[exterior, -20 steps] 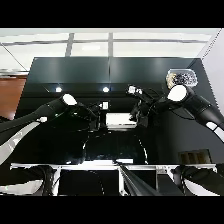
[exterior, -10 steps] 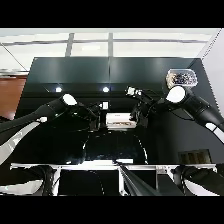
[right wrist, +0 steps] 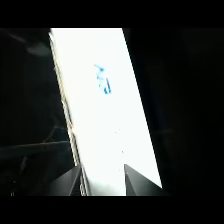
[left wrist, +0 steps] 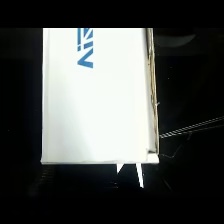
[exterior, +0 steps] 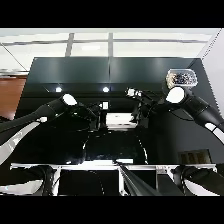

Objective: Fold the box and place the chain.

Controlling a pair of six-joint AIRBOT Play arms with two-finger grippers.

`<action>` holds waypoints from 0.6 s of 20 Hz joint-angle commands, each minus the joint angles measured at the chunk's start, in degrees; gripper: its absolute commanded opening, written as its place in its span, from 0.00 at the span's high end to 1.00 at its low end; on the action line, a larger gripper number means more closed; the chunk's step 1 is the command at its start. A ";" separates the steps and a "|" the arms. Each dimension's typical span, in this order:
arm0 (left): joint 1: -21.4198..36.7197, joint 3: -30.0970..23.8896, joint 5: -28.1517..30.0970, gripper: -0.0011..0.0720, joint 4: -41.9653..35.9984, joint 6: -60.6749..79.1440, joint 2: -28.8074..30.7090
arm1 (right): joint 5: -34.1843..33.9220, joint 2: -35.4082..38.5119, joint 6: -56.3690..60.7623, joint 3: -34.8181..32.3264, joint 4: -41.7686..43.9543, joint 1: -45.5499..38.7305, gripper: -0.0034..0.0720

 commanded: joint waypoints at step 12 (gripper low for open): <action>0.00 0.04 -0.07 0.45 0.02 -0.02 -0.04 | -1.38 -0.94 0.94 -0.44 0.37 0.22 0.56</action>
